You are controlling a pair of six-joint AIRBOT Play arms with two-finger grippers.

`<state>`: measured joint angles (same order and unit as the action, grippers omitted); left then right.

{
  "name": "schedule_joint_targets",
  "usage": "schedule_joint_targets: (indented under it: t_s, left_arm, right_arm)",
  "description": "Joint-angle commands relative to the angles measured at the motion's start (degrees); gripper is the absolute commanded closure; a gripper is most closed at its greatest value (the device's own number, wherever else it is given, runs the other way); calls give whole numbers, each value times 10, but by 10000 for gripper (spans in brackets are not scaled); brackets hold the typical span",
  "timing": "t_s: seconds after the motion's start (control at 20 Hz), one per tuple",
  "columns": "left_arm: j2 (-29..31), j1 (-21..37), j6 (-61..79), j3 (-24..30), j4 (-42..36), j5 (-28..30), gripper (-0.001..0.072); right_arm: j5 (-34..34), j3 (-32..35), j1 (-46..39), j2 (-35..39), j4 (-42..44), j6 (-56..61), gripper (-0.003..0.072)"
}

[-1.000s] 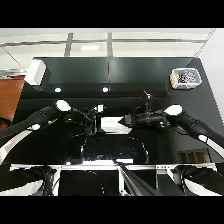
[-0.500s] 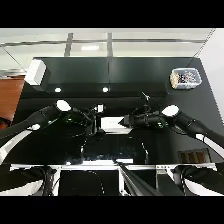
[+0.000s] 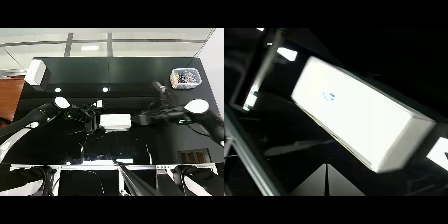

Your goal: Fold the box and place the chain.

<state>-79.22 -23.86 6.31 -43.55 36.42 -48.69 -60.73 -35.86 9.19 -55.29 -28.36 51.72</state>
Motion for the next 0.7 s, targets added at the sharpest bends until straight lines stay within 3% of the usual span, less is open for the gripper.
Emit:
schedule_joint_targets:
  t_s: [0.0, 0.1, 0.25, 0.45, 0.65]
  left_arm:
    - [25, 1, -8, -19, 79, -29, -5]
    - [62, 1, -26, -21, 134, -41, -5]
    - [105, -7, -31, -24, 87, -39, -4]
    - [75, -64, -43, -67, 44, -14, -3]
    - [5, -83, -150, -114, 19, 5, 0]
  right_arm:
    - [-71, -1, -95, 93, -136, 64, 667]
    - [-91, 8, -143, 124, -152, 71, 666]
    - [-89, 30, -181, 132, -152, 72, 667]
    - [-36, 45, -180, 132, -145, 75, 667]
    - [-33, 45, -180, 132, -146, 75, 666]
